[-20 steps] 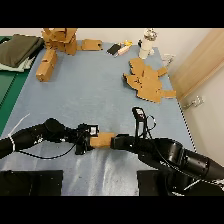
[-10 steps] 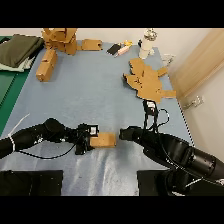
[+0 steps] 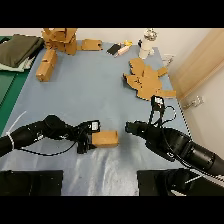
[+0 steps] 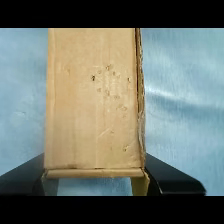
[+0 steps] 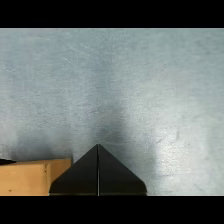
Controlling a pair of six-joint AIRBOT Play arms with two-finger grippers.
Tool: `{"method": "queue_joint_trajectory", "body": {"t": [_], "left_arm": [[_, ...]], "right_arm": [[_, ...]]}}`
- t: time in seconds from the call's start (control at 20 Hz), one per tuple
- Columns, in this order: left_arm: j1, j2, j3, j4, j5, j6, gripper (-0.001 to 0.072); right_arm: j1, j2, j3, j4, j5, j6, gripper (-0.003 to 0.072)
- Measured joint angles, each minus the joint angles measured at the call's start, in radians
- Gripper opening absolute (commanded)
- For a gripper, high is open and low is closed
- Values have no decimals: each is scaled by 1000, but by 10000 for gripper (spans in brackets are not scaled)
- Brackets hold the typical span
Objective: Fold the box.
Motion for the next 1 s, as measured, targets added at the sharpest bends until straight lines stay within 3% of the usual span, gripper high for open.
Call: {"method": "queue_joint_trajectory", "body": {"t": [0.3, 0.65, 0.8, 1.0], "left_arm": [[104, 34, 69, 34, 82, -331, 511], [509, 30, 119, 210, 177, -626, 512], [695, -21, 171, 241, 182, -682, 512], [853, -130, 286, 307, 165, -762, 512]], "right_arm": [[-8, -45, 0, 44, 2, 0, 2], [-9, -60, 0, 60, 3, -2, 2], [-9, -60, 0, 60, 4, -2, 3], [-9, -60, 0, 47, 9, -2, 3]]}}
